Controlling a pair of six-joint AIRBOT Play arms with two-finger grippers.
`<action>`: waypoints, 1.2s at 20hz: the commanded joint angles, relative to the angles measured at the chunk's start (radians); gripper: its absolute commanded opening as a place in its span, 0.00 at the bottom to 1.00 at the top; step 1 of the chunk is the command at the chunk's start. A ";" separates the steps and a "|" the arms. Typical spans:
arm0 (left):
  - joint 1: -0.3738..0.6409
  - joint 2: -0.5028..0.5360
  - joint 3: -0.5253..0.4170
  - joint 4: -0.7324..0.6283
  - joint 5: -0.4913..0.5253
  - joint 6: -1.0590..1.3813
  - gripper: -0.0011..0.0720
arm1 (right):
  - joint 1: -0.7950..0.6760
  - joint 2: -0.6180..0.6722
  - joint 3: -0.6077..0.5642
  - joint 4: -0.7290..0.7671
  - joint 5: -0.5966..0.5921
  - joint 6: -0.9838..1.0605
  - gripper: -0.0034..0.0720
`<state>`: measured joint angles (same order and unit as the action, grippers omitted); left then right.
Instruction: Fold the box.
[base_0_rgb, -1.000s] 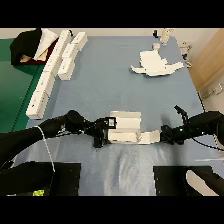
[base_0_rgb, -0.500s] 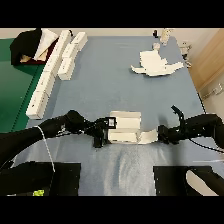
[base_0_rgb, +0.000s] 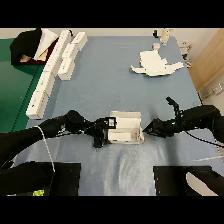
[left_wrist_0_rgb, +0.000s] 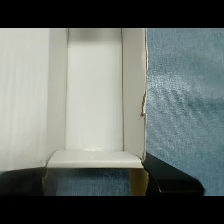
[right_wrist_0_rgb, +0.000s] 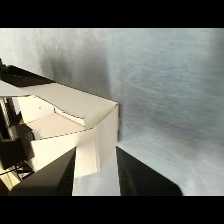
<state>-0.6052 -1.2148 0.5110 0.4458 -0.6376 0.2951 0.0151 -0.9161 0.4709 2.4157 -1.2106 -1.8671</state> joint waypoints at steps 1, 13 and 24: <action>0.000 0.001 0.001 0.000 0.000 0.000 0.68 | 0.090 -0.004 0.022 -0.010 0.040 0.041 0.57; 0.000 0.001 0.001 0.000 0.000 0.000 0.68 | 0.634 -0.147 0.241 -0.695 0.188 0.835 0.58; 0.000 0.001 0.001 0.000 0.000 0.000 0.68 | 0.870 -0.417 0.463 -0.910 -0.035 1.226 0.58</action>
<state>-0.6052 -1.2148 0.5110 0.4454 -0.6373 0.2951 0.8551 -1.2850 0.9085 1.5406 -1.2125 -0.7307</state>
